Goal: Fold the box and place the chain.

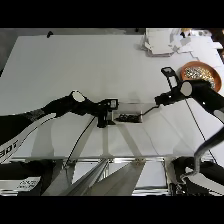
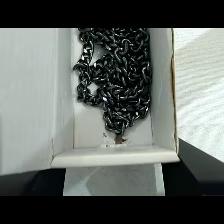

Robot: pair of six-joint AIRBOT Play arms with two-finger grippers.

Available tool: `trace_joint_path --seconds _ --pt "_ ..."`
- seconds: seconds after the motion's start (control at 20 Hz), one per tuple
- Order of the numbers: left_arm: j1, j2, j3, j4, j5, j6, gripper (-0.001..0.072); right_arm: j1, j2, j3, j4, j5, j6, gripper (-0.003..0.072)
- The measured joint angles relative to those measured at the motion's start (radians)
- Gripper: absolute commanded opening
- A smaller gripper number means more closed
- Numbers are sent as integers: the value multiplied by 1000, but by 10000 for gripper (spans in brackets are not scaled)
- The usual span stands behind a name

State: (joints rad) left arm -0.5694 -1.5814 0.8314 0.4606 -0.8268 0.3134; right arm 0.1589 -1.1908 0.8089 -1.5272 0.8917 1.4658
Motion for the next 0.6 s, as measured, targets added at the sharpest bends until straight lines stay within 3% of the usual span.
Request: trace_joint_path --seconds 0.35,0.6 --pt "0 0 0 0 0 0 253 3 307 0 110 107 -62 16" --pt "0 0 0 0 0 0 253 3 544 0 376 196 -219 16"
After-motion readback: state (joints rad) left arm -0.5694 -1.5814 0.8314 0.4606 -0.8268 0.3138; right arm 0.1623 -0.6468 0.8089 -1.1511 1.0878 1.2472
